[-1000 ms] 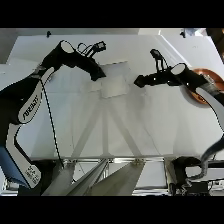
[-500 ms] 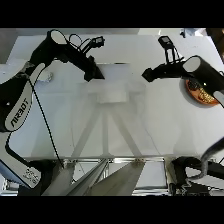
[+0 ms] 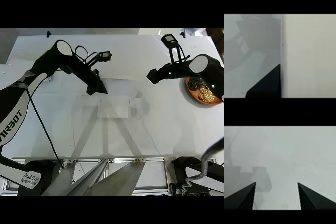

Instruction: Fold the box and place the chain.

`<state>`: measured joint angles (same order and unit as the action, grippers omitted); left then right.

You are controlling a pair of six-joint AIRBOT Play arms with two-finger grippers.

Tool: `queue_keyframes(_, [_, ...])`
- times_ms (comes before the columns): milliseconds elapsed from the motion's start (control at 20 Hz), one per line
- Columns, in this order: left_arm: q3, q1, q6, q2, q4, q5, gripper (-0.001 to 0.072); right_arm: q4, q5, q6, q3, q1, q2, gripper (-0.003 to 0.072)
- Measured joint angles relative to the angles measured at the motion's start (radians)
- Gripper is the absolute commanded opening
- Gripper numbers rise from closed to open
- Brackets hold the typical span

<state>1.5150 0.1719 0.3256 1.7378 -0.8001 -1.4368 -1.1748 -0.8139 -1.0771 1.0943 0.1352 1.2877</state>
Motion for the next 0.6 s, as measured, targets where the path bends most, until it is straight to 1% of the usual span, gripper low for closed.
queue_keyframes(150, [-0.062,0.003,-0.042,-0.002,-0.001,0.096,-0.0002,-0.004,0.001,-0.001,0.000,0.000,-0.002,0.0575])
queue_keyframes(250, [-0.085,0.003,-0.066,0.018,0.001,0.154,-0.0002,-0.005,0.009,-0.002,0.000,0.000,-0.002,0.0575])
queue_keyframes(450, [-0.103,0.002,-0.115,0.072,0.007,0.226,-0.0002,-0.006,0.036,-0.003,0.000,0.000,0.000,0.0575])
queue_keyframes(600, [-0.108,0.002,-0.158,0.093,0.019,0.281,0.0002,-0.006,0.044,-0.003,0.000,0.000,0.000,0.0574])
